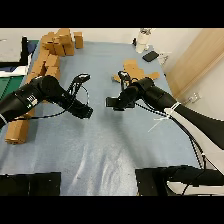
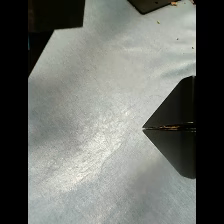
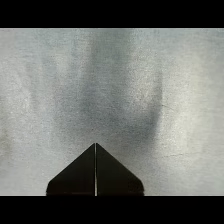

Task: Fold the box.

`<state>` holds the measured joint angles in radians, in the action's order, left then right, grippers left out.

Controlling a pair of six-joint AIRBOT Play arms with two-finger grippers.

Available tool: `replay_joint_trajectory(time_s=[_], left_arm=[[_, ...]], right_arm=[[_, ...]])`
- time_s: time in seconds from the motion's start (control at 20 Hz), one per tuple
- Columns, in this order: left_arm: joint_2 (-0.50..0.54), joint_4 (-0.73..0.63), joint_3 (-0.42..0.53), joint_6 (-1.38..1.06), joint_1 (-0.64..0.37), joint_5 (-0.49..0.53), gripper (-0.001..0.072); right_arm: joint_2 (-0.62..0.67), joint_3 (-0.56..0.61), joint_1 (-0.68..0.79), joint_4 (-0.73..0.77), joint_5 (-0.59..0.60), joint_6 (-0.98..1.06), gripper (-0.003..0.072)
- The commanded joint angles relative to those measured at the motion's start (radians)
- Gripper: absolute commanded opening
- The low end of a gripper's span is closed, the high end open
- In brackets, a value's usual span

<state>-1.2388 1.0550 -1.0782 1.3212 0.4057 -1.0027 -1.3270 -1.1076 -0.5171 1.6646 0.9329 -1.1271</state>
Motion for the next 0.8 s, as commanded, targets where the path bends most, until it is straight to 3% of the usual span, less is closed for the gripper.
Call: replay_joint_trajectory(time_s=[0.0,0.55,0.75], left_arm=[[-0.001,0.000,-0.001,0.000,0.000,0.000,0.0013],[-0.001,0.000,-0.001,0.000,0.000,0.000,0.0013],[-0.001,-0.003,-0.001,0.000,0.000,0.028,0.0013]], right_arm=[[0.000,-0.001,0.000,0.000,0.000,0.000,0.0005],[0.000,-0.001,0.000,0.000,0.000,0.000,0.0005],[0.000,-0.002,0.000,0.021,-0.050,0.006,0.0005]])
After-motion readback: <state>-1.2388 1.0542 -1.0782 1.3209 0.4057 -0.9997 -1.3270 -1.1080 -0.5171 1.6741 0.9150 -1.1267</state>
